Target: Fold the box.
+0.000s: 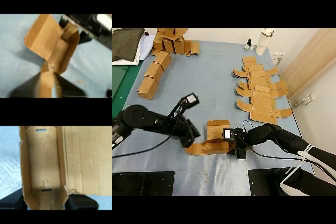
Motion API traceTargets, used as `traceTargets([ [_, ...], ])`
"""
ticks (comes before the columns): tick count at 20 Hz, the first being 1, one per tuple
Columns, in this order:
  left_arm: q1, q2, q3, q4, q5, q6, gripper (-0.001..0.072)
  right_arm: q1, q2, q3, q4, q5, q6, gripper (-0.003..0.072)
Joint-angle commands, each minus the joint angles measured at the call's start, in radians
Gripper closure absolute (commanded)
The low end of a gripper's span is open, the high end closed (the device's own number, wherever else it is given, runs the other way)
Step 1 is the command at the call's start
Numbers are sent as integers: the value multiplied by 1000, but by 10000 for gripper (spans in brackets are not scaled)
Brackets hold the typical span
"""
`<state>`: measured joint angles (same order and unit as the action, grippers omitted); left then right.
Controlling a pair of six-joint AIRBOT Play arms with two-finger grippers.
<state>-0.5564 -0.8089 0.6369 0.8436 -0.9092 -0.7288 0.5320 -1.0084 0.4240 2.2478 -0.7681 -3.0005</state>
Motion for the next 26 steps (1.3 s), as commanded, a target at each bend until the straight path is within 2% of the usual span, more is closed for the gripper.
traceTargets([
  [1,-23,61,-64,136,-39,93,24,0,0,0,0,0,0,131],
  [3,-51,24,-93,136,-28,220,24,0,0,0,0,0,0,131],
  [7,-115,-88,-100,135,75,325,23,0,0,0,0,0,0,131],
  [9,-150,-140,-99,95,149,346,23,0,0,0,0,0,0,131],
  [11,-179,-185,-95,44,179,409,23,0,0,0,0,0,0,132],
  [17,-198,-225,-93,24,215,430,26,0,0,0,0,0,0,131],
  [18,-198,-225,-93,15,217,430,102,0,0,0,0,0,0,131],
  [19,-199,-225,-92,11,217,430,252,0,0,0,0,0,0,131],
  [20,-199,-225,-91,8,219,431,323,0,0,0,0,0,0,131],
  [21,-199,-225,-91,8,219,431,368,0,0,0,0,0,0,131],
  [23,-199,-225,-91,4,222,431,370,0,0,0,0,0,0,132],
  [24,-199,-225,-91,0,222,431,426,0,0,0,0,0,0,131],
  [25,-199,-225,-91,-2,222,431,600,0,0,0,0,0,0,131],
  [26,-199,-225,-91,-4,222,433,606,0,0,0,0,0,0,131],
])
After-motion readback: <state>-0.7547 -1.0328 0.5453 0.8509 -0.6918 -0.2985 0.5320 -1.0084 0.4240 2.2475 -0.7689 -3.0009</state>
